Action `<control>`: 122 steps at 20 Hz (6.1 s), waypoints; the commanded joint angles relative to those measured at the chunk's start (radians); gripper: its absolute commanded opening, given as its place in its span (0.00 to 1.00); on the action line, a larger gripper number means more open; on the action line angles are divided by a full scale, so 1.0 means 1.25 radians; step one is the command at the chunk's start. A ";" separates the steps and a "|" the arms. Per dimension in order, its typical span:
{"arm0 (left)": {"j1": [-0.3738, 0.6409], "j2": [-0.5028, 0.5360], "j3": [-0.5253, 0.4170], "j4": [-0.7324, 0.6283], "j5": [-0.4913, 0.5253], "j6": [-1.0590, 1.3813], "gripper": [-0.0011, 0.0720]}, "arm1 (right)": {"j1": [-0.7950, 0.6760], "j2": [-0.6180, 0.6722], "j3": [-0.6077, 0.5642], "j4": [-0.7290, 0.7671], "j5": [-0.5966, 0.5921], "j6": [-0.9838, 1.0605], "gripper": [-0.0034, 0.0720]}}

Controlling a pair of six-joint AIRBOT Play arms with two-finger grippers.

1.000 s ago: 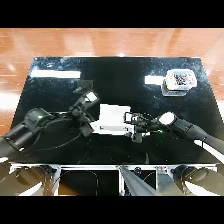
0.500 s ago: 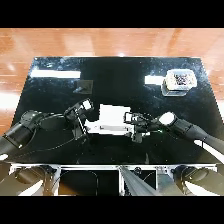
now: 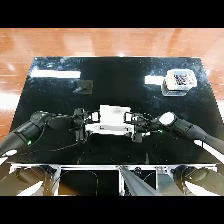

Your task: Fold the box and place the chain.

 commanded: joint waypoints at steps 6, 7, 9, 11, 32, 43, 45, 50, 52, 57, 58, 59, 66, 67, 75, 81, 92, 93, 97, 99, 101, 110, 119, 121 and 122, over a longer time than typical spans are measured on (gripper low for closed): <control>-0.002 -0.058 0.000 -0.070 -0.027 0.020 0.87 | 0.000 0.001 0.000 0.000 0.000 0.000 0.77; -0.002 -0.071 0.000 -0.082 -0.027 0.020 0.87 | 0.000 0.001 0.000 0.000 0.000 0.000 0.77; -0.002 -0.091 0.000 -0.112 -0.026 0.017 0.84 | 0.000 0.001 0.000 0.000 0.000 0.000 0.77; -0.002 -0.094 0.000 -0.116 -0.032 0.017 0.74 | 0.000 0.001 0.000 0.000 0.000 0.000 0.77; -0.094 -0.115 0.000 -0.165 -0.113 0.017 0.30 | 0.000 0.001 0.000 0.000 -0.001 0.000 0.77; -0.141 -0.151 0.000 -0.195 -0.176 0.018 0.30 | 0.000 0.001 0.000 0.000 -0.001 0.000 0.77; -0.150 -0.151 0.000 -0.193 -0.182 0.018 0.46 | 0.002 0.001 0.000 -0.002 -0.001 0.000 0.77; -0.150 -0.151 0.000 -0.193 -0.176 0.018 0.47 | 0.006 0.000 0.000 -0.010 0.000 0.001 0.77; -0.150 -0.151 0.000 -0.193 -0.176 0.018 0.47 | 0.006 0.000 0.000 -0.012 0.001 0.001 0.77; -0.150 -0.150 0.000 -0.193 -0.174 0.017 0.29 | 0.005 0.001 0.000 -0.011 0.001 0.001 0.77; -0.150 -0.148 0.000 -0.193 -0.174 0.017 0.28 | 0.005 0.000 0.000 -0.011 0.001 0.001 0.77; -0.150 -0.146 0.000 -0.193 -0.176 0.017 0.29 | 0.005 0.000 0.000 -0.011 0.001 0.001 0.77; -0.150 -0.137 0.032 -0.181 -0.150 -0.026 0.04 | 0.005 0.000 0.000 -0.012 0.001 0.001 0.77; -0.150 -0.128 0.039 -0.170 -0.143 -0.052 0.04 | 0.005 0.000 0.000 -0.012 0.001 0.001 0.77; -0.073 0.039 0.040 -0.012 -0.056 -0.321 0.04 | 0.005 0.000 0.000 -0.012 0.000 0.001 0.77; 0.104 0.132 0.039 0.008 0.087 -0.475 0.04 | 0.005 0.000 0.000 -0.012 0.000 0.001 0.77; 0.383 -0.127 0.012 -0.101 0.296 -0.712 0.04 | 0.005 0.000 0.000 -0.012 0.000 0.001 0.77; 0.383 -0.151 0.012 -0.153 0.280 -0.712 0.04 | 0.005 0.000 0.000 -0.012 0.000 0.001 0.77; 0.349 -0.205 0.012 -0.222 0.239 -0.712 0.04 | 0.005 0.000 0.000 -0.012 0.000 0.001 0.77; 0.312 -0.224 0.012 -0.223 0.241 -0.713 0.04 | 0.005 0.000 0.000 -0.012 -0.001 0.002 0.77; 0.278 -0.230 0.012 -0.234 0.212 -0.713 0.04 | 0.005 0.000 0.000 -0.012 -0.001 0.002 0.77; 0.255 -0.230 0.012 -0.272 0.156 -0.676 0.04 | 0.005 0.000 0.000 -0.012 -0.003 0.004 0.77; 0.255 -0.225 0.094 -0.279 0.276 -0.662 0.83 | 0.005 0.000 0.000 -0.012 -0.003 0.004 0.77; 0.255 -0.225 0.114 -0.279 0.320 -0.662 0.87 | 0.005 0.000 0.000 -0.012 -0.004 0.004 0.77; 0.255 -0.225 0.121 -0.280 0.337 -0.662 0.87 | 0.005 0.000 0.000 -0.012 -0.004 0.004 0.77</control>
